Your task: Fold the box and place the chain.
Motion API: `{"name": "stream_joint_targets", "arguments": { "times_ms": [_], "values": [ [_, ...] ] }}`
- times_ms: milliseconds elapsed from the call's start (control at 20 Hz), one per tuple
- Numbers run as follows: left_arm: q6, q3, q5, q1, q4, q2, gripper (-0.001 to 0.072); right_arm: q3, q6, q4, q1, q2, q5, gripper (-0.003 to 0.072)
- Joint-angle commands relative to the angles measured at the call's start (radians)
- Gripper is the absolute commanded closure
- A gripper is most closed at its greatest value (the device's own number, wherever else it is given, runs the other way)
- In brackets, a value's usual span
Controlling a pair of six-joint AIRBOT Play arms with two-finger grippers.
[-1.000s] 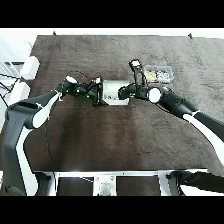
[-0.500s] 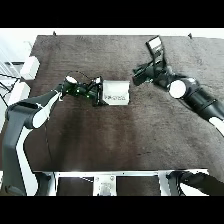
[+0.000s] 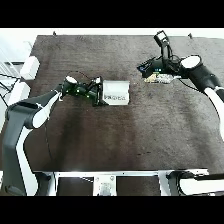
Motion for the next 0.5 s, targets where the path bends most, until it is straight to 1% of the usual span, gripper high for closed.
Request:
{"name": "stream_joint_targets", "arguments": {
  "times_ms": [0,100,200,300,450],
  "values": [
    [0.0,0.0,0.0,0.001,0.0,0.0,0.0256,0.114,-0.129,0.142,-0.026,-0.147,0.208,0.0417],
    [0.0,0.0,0.0,0.001,0.0,0.0,0.0256,0.141,-0.13,0.142,-0.011,-0.19,0.213,0.0419],
    [0.0,0.0,0.0,0.001,0.0,0.0,0.0256,0.154,-0.134,0.139,0.004,-0.214,0.262,0.0419],
    [0.0,0.0,0.0,0.001,0.0,0.0,0.0256,0.153,-0.132,0.115,0.017,-0.223,0.322,0.042],
    [0.0,0.0,0.0,0.001,0.0,0.0,0.0256,0.153,-0.121,0.067,0.049,-0.223,0.381,0.0423]
  ]
}}
